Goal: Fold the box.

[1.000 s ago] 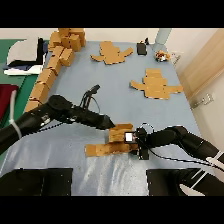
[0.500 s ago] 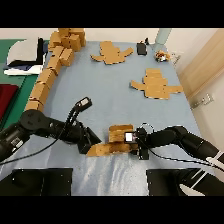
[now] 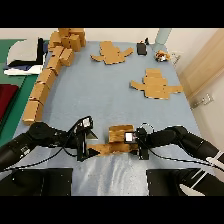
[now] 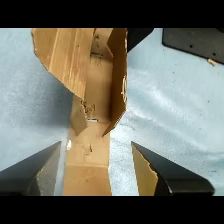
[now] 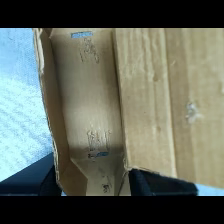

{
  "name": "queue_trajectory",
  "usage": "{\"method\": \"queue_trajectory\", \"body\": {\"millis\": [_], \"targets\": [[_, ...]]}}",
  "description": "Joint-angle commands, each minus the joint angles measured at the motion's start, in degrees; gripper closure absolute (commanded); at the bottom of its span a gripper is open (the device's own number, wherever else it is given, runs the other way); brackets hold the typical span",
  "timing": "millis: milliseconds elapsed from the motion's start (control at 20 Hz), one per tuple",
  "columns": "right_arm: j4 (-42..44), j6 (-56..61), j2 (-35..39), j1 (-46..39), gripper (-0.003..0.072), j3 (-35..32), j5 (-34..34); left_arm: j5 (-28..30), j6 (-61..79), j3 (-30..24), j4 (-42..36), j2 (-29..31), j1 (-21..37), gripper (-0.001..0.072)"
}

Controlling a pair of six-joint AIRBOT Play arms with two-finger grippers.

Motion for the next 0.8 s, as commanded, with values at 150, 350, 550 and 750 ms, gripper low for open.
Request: {"method": "queue_trajectory", "body": {"millis": [150,350,550,750], "targets": [[0.02,0.00,0.04,0.04,0.0175,0.02,0.00,12.00,6.56,-0.79,-2.14,-6.64,-8.48,0.0012],[0.02,0.00,0.04,0.04,0.0175,0.04,0.00,15.13,6.75,-0.74,-2.16,-9.03,-12.94,0.0014],[0.00,0.00,0.04,0.04,0.0175,0.04,0.00,16.26,6.03,0.72,-2.14,-10.54,-14.88,0.0122],[0.02,0.00,0.04,0.04,0.0176,0.04,0.00,16.17,1.38,1.73,0.66,-10.51,-14.71,0.0120]]}}
